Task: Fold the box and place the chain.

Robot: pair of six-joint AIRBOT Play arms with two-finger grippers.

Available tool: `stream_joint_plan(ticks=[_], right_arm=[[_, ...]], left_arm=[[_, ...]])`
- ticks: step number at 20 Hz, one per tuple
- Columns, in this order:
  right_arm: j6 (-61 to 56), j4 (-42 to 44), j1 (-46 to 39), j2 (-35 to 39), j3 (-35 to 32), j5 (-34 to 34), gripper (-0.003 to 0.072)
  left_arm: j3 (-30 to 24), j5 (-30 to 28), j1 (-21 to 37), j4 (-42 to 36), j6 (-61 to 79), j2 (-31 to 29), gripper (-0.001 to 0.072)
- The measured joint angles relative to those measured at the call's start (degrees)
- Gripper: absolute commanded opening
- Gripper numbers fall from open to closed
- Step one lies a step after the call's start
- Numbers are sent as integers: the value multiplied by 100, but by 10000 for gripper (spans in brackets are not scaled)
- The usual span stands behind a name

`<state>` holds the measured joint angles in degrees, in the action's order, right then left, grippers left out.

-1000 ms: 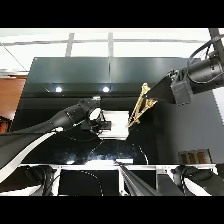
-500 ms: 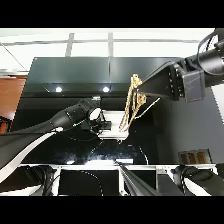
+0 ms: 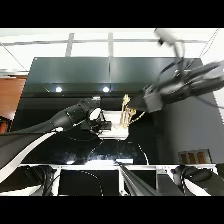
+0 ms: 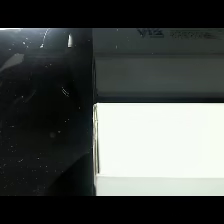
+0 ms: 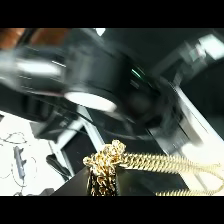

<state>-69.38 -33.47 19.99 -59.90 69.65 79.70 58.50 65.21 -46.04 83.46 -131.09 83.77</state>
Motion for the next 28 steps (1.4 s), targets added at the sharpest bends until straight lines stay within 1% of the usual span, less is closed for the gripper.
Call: stream_joint_plan(ticks=[5,7,8,9,10,11,12,15,18,19,20,22,24,26,28], right_arm=[[0,-240,122,-66,-1379,-940,5],[0,-234,219,-111,-1759,-1303,6],[0,-251,284,-155,-1888,-1438,24],[0,-238,356,-205,-1985,-1615,25],[-2,-238,413,-251,-2055,-1729,214],[0,-249,428,-284,-2100,-1827,495],[0,-245,400,-306,-2124,-1882,518],[33,-352,-26,-341,-2159,-1770,518],[339,-892,-719,-348,-2177,-1561,520],[466,-1222,-890,-350,-2181,-1574,650],[564,-1589,-1021,-350,-2184,-1683,720],[706,-2371,-1196,-354,-2188,-2177,720],[463,-3040,-1283,-407,-2188,-2953,720],[-354,-3718,-1327,-570,-2188,-3703,720],[-1281,-4393,-1318,-852,-2188,-4216,720]], left_arm=[[0,4,0,0,0,0,31],[0,9,0,0,-2,0,31],[0,7,0,0,0,0,31],[0,7,0,0,2,0,31],[0,4,0,0,4,0,31],[0,4,0,2,9,0,31],[0,4,0,2,20,0,31],[0,4,0,2,20,2,31],[0,2,0,2,20,2,31],[0,2,2,2,17,2,31],[0,2,0,2,17,0,31],[0,2,0,2,17,2,31],[0,0,0,2,17,0,31],[0,2,2,2,17,2,31],[0,2,0,2,15,2,31]])
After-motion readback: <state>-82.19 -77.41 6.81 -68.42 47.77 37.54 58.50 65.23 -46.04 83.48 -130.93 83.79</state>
